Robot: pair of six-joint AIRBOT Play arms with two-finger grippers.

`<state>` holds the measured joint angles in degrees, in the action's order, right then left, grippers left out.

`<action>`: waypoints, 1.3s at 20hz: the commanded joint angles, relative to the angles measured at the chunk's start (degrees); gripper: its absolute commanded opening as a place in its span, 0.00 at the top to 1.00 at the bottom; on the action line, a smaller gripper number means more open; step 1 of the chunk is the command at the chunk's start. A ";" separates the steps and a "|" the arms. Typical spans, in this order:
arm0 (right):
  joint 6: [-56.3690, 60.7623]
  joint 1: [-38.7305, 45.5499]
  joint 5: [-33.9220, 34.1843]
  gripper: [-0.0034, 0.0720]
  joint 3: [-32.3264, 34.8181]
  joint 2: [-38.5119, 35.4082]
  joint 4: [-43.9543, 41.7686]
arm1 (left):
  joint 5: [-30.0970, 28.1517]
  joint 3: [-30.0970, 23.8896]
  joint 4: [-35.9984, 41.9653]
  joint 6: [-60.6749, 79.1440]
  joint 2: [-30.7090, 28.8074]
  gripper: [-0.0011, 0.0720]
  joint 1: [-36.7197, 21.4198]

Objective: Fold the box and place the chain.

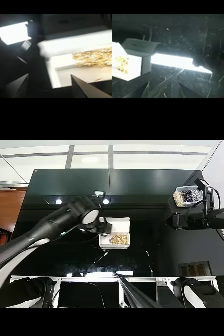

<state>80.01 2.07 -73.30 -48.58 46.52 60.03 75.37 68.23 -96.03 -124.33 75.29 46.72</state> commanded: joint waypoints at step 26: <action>0.15 0.20 2.91 0.38 -0.02 0.04 0.48 | -19.28 -32.87 59.14 133.59 -1.81 0.00 -34.58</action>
<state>80.16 2.24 -70.63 -48.58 46.52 60.49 55.22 34.70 -39.92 2.68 69.12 13.67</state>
